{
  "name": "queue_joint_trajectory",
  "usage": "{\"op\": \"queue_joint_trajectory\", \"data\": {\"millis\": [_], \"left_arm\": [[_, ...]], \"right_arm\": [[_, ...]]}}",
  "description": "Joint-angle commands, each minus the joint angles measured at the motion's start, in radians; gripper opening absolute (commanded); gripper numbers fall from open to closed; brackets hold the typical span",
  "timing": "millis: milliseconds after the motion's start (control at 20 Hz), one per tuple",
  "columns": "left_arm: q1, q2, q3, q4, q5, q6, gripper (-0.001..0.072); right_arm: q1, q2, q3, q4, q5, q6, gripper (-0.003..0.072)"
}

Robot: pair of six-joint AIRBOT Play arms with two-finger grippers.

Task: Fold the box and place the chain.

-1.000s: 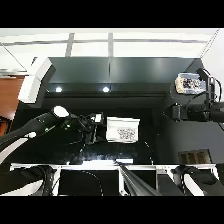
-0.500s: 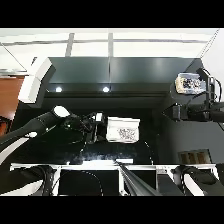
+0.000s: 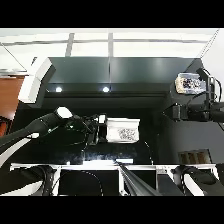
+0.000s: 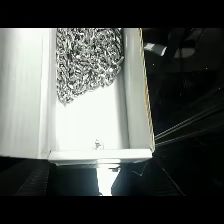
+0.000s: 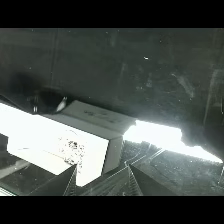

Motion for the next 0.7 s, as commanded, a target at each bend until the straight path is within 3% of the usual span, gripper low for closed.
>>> {"op": "queue_joint_trajectory", "data": {"millis": [0, 150, 200, 250, 500, 650], "left_arm": [[-0.013, -0.001, 0.002, 0.000, 0.034, -0.018, 0.0712], [-0.014, -0.001, 0.002, -0.001, 0.034, -0.018, 0.0685], [-0.014, -0.001, 0.002, -0.001, 0.034, -0.018, 0.0646], [-0.014, -0.001, 0.002, -0.001, 0.034, -0.018, 0.0546], [-0.014, -0.001, 0.002, -0.008, 0.049, -0.029, 0.0493], [-0.014, -0.001, 0.002, -0.008, 0.050, -0.029, 0.0493]], "right_arm": [[0.000, 0.001, 0.000, 0.000, -0.001, 0.000, 0.0392], [0.000, 0.001, 0.000, 0.000, -0.009, 0.000, 0.0391], [0.000, 0.001, 0.000, 0.000, -0.011, 0.000, 0.0391], [0.000, 0.000, 0.000, 0.000, -0.011, 0.000, 0.0391], [0.095, -0.010, -0.023, -0.090, -0.142, 0.031, 0.0391], [0.195, -0.103, -0.031, -0.062, -0.256, 0.090, 0.0392]]}}
